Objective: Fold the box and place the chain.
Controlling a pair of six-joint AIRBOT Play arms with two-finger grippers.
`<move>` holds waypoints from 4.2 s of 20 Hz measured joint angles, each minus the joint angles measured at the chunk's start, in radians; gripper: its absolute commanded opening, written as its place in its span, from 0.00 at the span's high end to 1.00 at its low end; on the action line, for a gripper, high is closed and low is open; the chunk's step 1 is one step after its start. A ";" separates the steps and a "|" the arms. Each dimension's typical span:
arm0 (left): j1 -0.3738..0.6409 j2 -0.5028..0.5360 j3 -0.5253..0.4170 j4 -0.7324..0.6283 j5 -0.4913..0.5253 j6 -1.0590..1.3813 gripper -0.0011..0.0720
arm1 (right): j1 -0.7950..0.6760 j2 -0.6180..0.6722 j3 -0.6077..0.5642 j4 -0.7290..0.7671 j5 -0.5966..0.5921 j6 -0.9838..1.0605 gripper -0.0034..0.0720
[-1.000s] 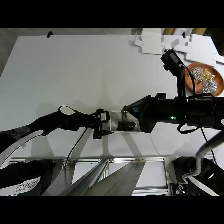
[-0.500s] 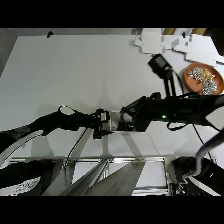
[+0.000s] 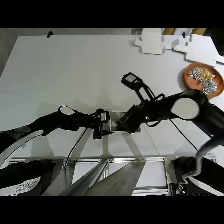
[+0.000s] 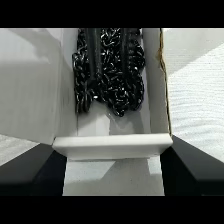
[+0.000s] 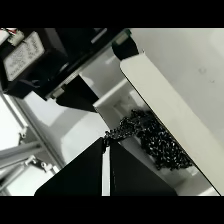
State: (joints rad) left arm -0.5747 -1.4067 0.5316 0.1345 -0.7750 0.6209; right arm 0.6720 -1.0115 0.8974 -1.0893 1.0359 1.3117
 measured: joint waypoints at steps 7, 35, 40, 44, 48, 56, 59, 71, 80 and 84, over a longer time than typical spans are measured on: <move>0.000 0.000 0.000 0.000 0.000 0.000 0.64 | 0.001 -0.061 0.034 0.005 0.037 -0.050 0.56; 0.000 0.000 0.000 0.000 0.000 0.000 0.64 | -0.076 -0.298 0.162 -0.063 0.145 -0.546 0.66; 0.000 0.000 0.000 0.000 0.000 0.000 0.64 | -0.070 -0.300 0.162 -0.058 0.178 -0.558 0.66; 0.000 0.000 0.000 0.000 0.000 0.000 0.64 | -0.070 -0.300 0.162 -0.051 0.196 -0.561 0.66; 0.000 0.000 0.000 0.000 0.000 0.000 0.64 | -0.070 -0.300 0.162 -0.048 0.216 -0.562 0.66; 0.000 0.000 0.000 0.000 0.000 0.000 0.64 | -0.076 -0.300 0.162 -0.030 0.256 -0.578 0.65; 0.000 0.000 0.000 0.000 0.000 0.000 0.64 | -0.066 -0.300 0.161 -0.013 0.256 -0.616 0.65; 0.000 0.000 0.000 0.000 0.000 0.000 0.64 | 0.022 -0.210 0.033 -0.042 0.064 -0.726 0.50; 0.000 0.000 0.000 0.000 0.002 -0.002 0.64 | 0.026 -0.204 0.011 -0.077 0.002 -0.710 0.74; 0.000 0.000 0.000 0.000 0.002 -0.002 0.64 | 0.026 -0.204 0.008 -0.081 -0.005 -0.708 0.74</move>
State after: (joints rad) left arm -0.5747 -1.4071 0.5316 0.1345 -0.7731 0.6189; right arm 0.6983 -1.2152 0.9058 -1.1702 1.0313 0.6041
